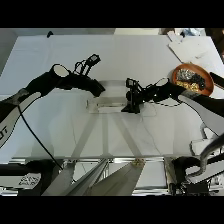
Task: Fold the box and place the chain.
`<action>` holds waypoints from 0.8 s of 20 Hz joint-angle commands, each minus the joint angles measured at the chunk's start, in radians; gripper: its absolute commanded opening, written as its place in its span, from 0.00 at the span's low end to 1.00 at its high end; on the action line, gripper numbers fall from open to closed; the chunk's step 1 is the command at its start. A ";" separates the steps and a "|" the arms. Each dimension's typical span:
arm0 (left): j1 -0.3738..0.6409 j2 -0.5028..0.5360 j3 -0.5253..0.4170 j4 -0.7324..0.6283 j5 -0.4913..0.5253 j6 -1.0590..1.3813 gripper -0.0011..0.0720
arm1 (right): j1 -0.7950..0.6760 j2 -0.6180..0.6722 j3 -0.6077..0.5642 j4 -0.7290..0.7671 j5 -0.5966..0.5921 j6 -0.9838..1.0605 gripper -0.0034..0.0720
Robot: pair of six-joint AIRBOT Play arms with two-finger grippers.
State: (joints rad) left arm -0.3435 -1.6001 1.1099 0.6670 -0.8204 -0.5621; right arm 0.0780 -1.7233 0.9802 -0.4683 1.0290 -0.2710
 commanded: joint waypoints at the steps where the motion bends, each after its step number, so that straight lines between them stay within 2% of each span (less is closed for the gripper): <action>1: 0.000 -0.061 0.000 -0.015 0.069 -0.030 0.03 | 0.000 0.001 0.001 0.000 0.000 0.000 0.75; 3: 0.006 -0.072 0.000 -0.031 0.066 -0.030 0.03 | 0.000 0.001 0.001 0.000 0.000 0.000 0.75; 6: 0.013 -0.037 0.000 -0.035 0.026 -0.029 0.03 | 0.000 0.001 0.001 0.000 0.000 0.000 0.75; 8: 0.024 0.011 0.000 -0.018 -0.038 -0.022 0.03 | 0.000 0.001 0.001 0.000 0.000 0.000 0.75; 11: 0.027 0.107 0.000 0.072 -0.195 -0.022 0.03 | 0.000 0.001 0.001 0.000 0.000 0.000 0.75; 12: 0.027 0.137 0.000 0.119 -0.245 -0.022 0.10 | 0.000 0.001 0.001 0.000 0.000 0.000 0.75; 14: 0.027 0.188 0.000 0.245 -0.320 0.025 0.48 | 0.000 0.001 0.001 0.000 0.000 0.000 0.75; 15: 0.027 0.205 0.000 0.314 -0.330 0.086 0.56 | 0.000 0.001 0.001 0.000 0.000 0.000 0.75; 16: 0.027 0.212 0.000 0.368 -0.330 0.137 0.58 | 0.000 0.001 0.001 0.000 0.000 0.000 0.75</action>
State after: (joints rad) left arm -0.3176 -1.4391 1.1095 0.8597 -1.0695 -0.5316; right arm 0.0776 -1.7233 0.9806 -0.4686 1.0290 -0.2714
